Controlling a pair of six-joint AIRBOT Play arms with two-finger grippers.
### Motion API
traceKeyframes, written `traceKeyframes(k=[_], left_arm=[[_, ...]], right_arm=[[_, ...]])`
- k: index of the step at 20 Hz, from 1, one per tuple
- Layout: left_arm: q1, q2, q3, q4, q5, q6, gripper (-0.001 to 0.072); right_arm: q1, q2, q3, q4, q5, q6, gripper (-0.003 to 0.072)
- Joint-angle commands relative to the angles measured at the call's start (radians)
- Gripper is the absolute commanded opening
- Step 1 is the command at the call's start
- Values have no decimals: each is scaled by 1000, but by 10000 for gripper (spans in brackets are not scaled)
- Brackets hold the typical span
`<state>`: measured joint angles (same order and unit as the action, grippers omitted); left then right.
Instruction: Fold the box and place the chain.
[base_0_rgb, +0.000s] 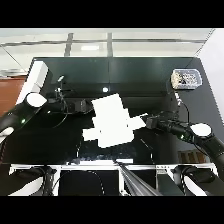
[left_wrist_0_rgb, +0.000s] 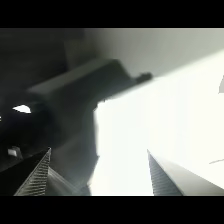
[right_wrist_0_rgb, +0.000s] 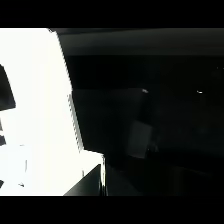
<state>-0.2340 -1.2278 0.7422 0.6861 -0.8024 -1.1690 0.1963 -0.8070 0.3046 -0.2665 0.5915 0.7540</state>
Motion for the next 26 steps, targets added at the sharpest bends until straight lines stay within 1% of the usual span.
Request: traceKeyframes(k=[1,3,6,8,10,11,13,14,15,16,17,19,23,24,25,26], left_arm=[[-8,-160,74,-176,-122,122,670],[-2,-215,94,-171,-254,161,670],[14,-278,108,-183,-405,219,670],[4,-301,110,-203,-467,287,670],[0,-318,113,-282,-513,410,670],[1,-334,125,-307,-561,469,669],[-13,-372,165,-251,-660,478,597],[-32,-382,188,-172,-669,478,542],[-51,-384,205,-93,-653,478,508],[-63,-384,217,-53,-634,478,502],[-70,-384,226,-44,-609,478,483],[-69,-384,230,-50,-563,478,483],[-69,-396,230,-51,-547,478,482],[-68,-401,230,-60,-547,470,431],[-68,-407,230,-72,-549,443,339],[-68,-415,230,-93,-553,428,272]], right_arm=[[7,1,-2,-15,8,0,19],[7,1,-2,-15,9,0,19],[7,1,-2,-26,-2,0,19],[7,1,-2,-25,0,0,19],[7,1,-2,-26,-1,0,19],[7,1,-2,-26,-1,0,19],[7,1,-2,-26,-1,0,19],[7,1,-2,-26,-1,0,19],[7,1,-2,-26,-1,0,19],[7,1,-2,-26,-1,0,19],[7,1,-2,-28,-1,0,19],[7,1,-2,-35,0,0,19],[7,1,-2,-52,-1,0,19],[7,1,-2,-53,-7,0,19],[7,1,-2,-52,-12,0,19],[7,0,-2,-53,-13,0,19]])
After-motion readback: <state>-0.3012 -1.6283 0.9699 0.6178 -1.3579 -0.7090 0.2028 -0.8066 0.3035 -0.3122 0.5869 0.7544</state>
